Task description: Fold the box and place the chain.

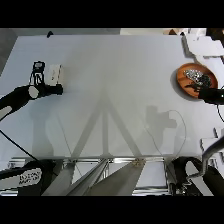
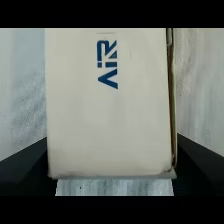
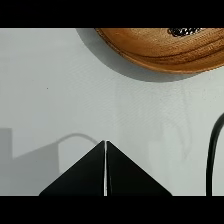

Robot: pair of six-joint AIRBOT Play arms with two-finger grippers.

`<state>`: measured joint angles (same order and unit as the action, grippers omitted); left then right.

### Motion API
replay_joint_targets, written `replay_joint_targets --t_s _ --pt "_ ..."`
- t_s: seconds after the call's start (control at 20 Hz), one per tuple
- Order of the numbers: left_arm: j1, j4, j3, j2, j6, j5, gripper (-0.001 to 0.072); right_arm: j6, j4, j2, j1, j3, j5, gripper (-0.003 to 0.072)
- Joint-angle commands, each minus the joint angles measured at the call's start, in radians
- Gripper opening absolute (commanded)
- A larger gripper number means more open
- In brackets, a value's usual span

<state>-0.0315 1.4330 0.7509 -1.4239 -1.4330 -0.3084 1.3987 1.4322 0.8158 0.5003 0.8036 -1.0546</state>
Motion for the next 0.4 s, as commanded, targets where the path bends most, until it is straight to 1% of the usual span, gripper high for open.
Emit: replay_joint_targets --t_s 0.0,0.15,0.35 --pt "0.002 -0.001 0.0 0.021 0.0 -0.045 0.0697 0.0 0.0 -0.001 0.0 0.001 0.0 0.0009" --pt "0.002 -0.004 0.0 0.074 0.0 -0.079 0.0697 0.0 0.0 -0.001 0.001 0.001 0.0 0.0009" --pt "0.002 -0.008 0.0 0.163 -0.008 -0.093 0.0697 0.0 0.0 -0.001 0.0 0.001 0.0 0.0009"
